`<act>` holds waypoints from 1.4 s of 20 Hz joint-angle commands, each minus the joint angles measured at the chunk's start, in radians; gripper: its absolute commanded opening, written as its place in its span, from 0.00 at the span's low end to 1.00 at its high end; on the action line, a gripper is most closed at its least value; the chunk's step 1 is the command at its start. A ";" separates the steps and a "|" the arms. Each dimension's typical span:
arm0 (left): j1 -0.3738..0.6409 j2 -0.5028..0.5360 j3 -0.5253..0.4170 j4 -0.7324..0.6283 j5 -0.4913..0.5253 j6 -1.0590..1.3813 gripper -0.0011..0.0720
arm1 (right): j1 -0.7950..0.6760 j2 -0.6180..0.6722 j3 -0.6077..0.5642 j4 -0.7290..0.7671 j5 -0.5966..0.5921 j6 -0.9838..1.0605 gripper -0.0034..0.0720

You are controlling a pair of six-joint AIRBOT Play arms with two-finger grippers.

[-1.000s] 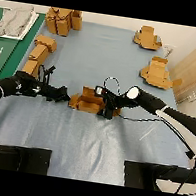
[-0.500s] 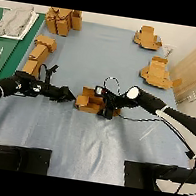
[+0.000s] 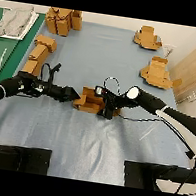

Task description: Fold the box.

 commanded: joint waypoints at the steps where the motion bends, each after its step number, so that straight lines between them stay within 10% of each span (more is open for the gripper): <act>1: -0.044 0.000 0.011 0.011 0.031 0.024 0.69 | 0.000 0.001 0.001 0.000 0.000 0.000 0.42; 14: -0.265 0.000 0.263 0.527 0.107 -0.499 0.69 | 0.000 0.001 0.001 0.000 0.000 0.000 0.42; 28: -0.499 -0.002 0.307 1.025 0.233 -1.149 0.68 | 0.000 0.001 0.001 0.000 -0.001 0.000 0.42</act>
